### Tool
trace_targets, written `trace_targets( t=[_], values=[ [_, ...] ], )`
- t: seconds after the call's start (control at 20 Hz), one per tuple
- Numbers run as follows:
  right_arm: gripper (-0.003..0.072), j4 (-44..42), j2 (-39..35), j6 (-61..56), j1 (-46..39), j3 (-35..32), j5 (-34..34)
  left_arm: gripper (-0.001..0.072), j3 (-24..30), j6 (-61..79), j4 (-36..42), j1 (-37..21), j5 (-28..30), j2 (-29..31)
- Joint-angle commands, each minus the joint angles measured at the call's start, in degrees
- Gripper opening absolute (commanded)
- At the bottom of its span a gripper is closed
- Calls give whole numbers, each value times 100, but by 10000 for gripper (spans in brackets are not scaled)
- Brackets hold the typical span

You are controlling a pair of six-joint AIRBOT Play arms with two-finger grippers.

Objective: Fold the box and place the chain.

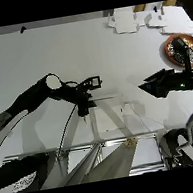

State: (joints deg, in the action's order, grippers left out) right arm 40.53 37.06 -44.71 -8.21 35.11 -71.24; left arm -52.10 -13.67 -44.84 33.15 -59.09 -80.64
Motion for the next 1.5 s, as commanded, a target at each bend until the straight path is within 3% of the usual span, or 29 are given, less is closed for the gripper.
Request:
trace_targets(
  t=[0.0, 0.4, 0.85, 1.45],
  values=[
    [529, 111, -2, 0, 0, 9, -42, 4, 2, 83, 146, 17, 540, -240],
    [529, 116, -2, 0, 0, 9, 15, 4, 2, 129, 24, 17, 920, -275],
    [526, 157, -2, 4, 0, 9, 50, 2, 0, 382, 22, 17, 608, -275],
    [521, 341, -2, 7, 0, 9, 50, 34, 0, 509, 26, 15, 695, -273]
  ],
)
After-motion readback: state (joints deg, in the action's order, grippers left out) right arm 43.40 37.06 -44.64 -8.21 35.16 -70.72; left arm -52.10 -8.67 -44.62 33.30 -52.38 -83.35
